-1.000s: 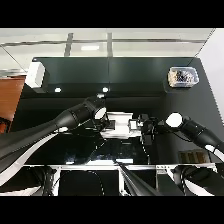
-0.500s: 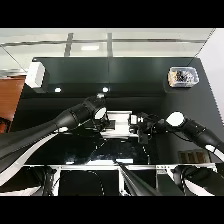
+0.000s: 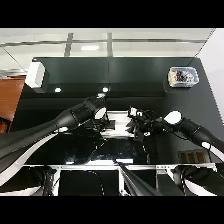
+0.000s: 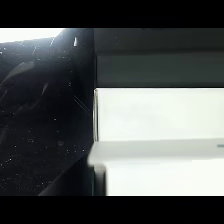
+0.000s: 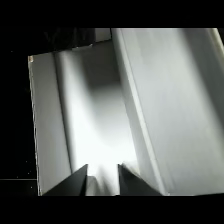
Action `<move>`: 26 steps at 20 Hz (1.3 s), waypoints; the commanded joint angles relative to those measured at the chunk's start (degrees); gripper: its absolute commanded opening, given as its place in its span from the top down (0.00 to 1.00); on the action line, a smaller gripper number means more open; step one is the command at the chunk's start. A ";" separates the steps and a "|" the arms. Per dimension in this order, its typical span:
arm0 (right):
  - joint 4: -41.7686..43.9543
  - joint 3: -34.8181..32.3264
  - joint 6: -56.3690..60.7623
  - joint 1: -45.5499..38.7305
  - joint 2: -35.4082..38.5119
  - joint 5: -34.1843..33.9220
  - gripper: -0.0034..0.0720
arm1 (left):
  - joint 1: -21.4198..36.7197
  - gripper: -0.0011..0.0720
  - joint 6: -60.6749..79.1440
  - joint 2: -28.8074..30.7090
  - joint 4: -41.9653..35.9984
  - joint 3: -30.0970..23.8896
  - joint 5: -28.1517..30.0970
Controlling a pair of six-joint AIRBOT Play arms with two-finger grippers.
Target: Fold the box and place the chain.
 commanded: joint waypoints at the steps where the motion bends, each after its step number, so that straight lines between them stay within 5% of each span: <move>1: 0.26 0.02 1.31 -0.04 -0.13 -0.57 0.61 | 0.04 0.95 0.04 0.02 -0.07 0.00 0.04; 2: 0.07 0.02 1.36 -0.04 -0.13 -0.50 0.80 | 0.04 0.95 0.02 0.02 -0.09 0.00 0.04; 3: 0.11 0.02 1.46 -0.04 -0.13 -0.61 0.66 | 0.04 0.95 0.04 0.02 -0.11 0.00 0.02; 4: 0.09 0.02 1.70 -0.04 -0.13 -0.79 0.40 | 0.04 0.95 0.02 0.02 -0.11 0.00 -0.02; 5: -0.09 0.02 2.58 -0.04 -0.13 -0.76 0.40 | 0.04 0.95 0.04 0.02 -0.11 0.00 -0.04; 7: -2.12 0.02 5.25 -0.04 -0.13 0.00 0.94 | 0.04 0.95 0.04 0.02 -0.11 0.00 -0.15; 10: -10.73 0.92 28.41 -0.63 1.42 3.39 0.94 | 0.07 0.95 0.04 0.02 -0.07 0.00 -0.13; 14: -25.07 6.34 60.19 -10.54 7.93 21.40 0.94 | 0.07 0.95 0.04 0.02 -0.11 0.00 -0.17; 21: -16.68 2.27 67.91 -42.40 10.99 21.59 0.94 | 0.04 0.95 0.02 0.02 -0.31 0.00 -0.15; 26: -12.50 -6.08 68.24 -42.23 4.87 21.62 0.94 | 0.04 0.95 0.02 0.02 -0.28 0.00 -0.15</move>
